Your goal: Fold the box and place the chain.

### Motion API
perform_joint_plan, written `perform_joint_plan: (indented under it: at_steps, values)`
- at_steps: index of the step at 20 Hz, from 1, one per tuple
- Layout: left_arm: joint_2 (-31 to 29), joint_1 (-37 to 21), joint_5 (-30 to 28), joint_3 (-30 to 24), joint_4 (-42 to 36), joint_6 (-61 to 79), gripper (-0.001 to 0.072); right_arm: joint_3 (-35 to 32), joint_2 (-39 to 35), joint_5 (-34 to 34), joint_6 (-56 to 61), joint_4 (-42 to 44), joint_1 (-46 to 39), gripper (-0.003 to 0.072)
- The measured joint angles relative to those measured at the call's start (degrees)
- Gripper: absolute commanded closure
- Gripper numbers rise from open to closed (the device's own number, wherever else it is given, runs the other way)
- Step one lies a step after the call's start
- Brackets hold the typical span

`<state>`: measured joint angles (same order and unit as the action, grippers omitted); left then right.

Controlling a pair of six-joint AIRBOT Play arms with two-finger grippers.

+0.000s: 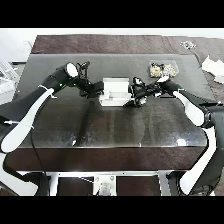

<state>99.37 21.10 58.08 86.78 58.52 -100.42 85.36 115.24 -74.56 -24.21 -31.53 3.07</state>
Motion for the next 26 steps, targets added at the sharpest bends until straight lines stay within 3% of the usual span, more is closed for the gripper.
perform_joint_plan:
  at_steps: [10,16,26]
  values:
    - [0.37,3.21,-0.44,1.07,3.26,-4.63,0.0322,0.0,0.0,0.0,0.0,0.0,0.0,0.0106]
    - [0.66,5.03,-0.15,2.82,9.31,-8.48,0.0322,0.0,0.0,0.0,0.0,0.0,0.0,0.0106]
    - [3.17,6.36,4.52,7.85,14.36,-12.0,0.0322,0.0,0.0,0.0,0.0,0.0,0.0,0.0106]
